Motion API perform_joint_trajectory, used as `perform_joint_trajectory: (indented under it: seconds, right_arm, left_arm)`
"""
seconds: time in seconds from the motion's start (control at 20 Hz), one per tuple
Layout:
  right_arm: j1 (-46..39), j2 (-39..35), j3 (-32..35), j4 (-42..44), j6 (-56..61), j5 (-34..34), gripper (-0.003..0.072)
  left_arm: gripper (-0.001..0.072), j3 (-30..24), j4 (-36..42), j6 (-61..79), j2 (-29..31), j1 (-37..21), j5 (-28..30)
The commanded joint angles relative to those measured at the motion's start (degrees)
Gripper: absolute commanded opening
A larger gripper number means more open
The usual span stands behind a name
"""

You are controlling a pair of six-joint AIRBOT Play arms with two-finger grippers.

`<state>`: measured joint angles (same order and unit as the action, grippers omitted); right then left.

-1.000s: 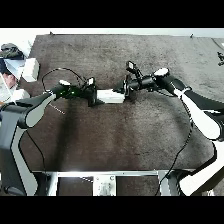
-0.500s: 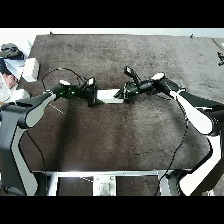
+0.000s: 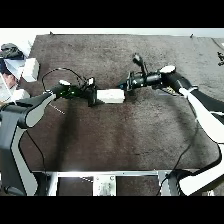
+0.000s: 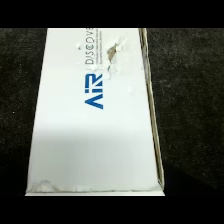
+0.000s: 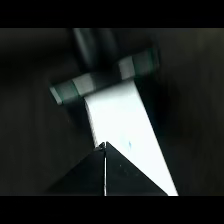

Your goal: Fold the box and place the chain.

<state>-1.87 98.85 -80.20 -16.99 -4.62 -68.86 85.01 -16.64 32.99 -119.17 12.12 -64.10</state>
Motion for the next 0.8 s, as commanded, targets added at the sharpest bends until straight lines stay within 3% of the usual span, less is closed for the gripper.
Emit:
perform_joint_trajectory:
  seconds: [0.0,0.15,0.45,0.75]
  right_arm:
    - [-2.2,-10.2,4.9,8.9,0.7,2.3,-0.0020]
    - [-2.9,-22.3,17.9,9.8,-0.3,11.1,-0.0019]
    - [-2.8,-46.6,43.1,14.9,-0.4,37.2,-0.0019]
    - [-2.8,-69.7,61.0,14.8,-0.5,59.3,-0.0020]
  left_arm:
    - [0.0285,0.0,0.0,0.0,0.0,0.0,0.0]
    - [0.0285,0.0,0.0,0.0,0.0,0.0,0.0]
    - [0.0285,0.0,0.0,0.0,0.0,0.0,0.0]
    - [0.0285,0.0,0.0,0.0,0.0,0.0,0.0]
